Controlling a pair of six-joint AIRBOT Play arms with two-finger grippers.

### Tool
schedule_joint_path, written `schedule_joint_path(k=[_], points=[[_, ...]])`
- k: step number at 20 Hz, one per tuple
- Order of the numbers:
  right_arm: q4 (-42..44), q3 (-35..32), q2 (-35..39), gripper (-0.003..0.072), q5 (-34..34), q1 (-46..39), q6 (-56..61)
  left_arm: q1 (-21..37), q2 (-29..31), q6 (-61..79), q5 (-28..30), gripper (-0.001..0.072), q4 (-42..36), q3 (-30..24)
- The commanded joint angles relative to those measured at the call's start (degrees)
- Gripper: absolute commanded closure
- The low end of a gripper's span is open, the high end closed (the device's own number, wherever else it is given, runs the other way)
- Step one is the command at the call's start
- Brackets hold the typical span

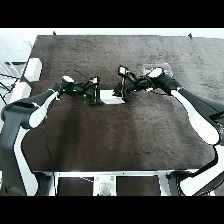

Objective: Fold the box and place the chain.

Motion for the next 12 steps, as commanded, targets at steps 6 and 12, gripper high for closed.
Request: schedule_joint_path(k=[6,12], points=[[1.1,-3.4,-0.4,0.0486,2.2,-0.1,-1.6,0.0,0.0,-0.2,0.4,0.0290,-0.1,0.0],[6.6,-3.4,-2.0,0.0401,7.8,-2.8,-2.5,0.0,0.0,-0.2,0.4,0.0291,-0.1,0.0]])
